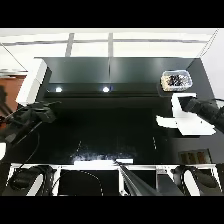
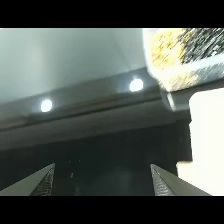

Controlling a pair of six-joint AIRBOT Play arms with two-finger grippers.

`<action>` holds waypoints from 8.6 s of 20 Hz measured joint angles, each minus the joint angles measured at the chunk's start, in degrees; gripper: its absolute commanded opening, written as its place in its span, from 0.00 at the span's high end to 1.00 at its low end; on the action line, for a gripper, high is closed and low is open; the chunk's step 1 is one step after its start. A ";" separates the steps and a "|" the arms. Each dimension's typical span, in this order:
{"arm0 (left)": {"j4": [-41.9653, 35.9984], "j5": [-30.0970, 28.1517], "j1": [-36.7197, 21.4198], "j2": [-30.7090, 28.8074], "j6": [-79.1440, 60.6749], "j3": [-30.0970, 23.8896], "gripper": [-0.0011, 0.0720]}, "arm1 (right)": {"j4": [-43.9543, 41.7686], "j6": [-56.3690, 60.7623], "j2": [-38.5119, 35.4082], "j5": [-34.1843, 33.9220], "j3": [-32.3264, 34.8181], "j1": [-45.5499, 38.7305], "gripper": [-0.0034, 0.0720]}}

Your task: Fold the box and place the chain.

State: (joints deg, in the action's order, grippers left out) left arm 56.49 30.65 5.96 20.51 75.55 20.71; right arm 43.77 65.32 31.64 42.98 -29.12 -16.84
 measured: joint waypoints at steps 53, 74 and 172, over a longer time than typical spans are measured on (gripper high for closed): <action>-6.51 4.37 6.47 18.16 2.51 3.63 0.02 | -26.10 -12.66 32.89 15.39 -3.54 5.75 0.93; -38.07 36.52 6.47 62.60 -43.56 16.46 0.18 | -32.94 -29.27 10.12 -6.88 13.09 34.80 0.93; -18.88 15.43 24.87 55.95 -78.23 17.64 0.95 | -2.95 -61.29 22.12 -2.91 1.46 43.28 0.05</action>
State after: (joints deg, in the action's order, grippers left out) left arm 37.60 46.09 30.83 76.47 -2.68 38.35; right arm 40.82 4.03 53.76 40.07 -27.66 26.44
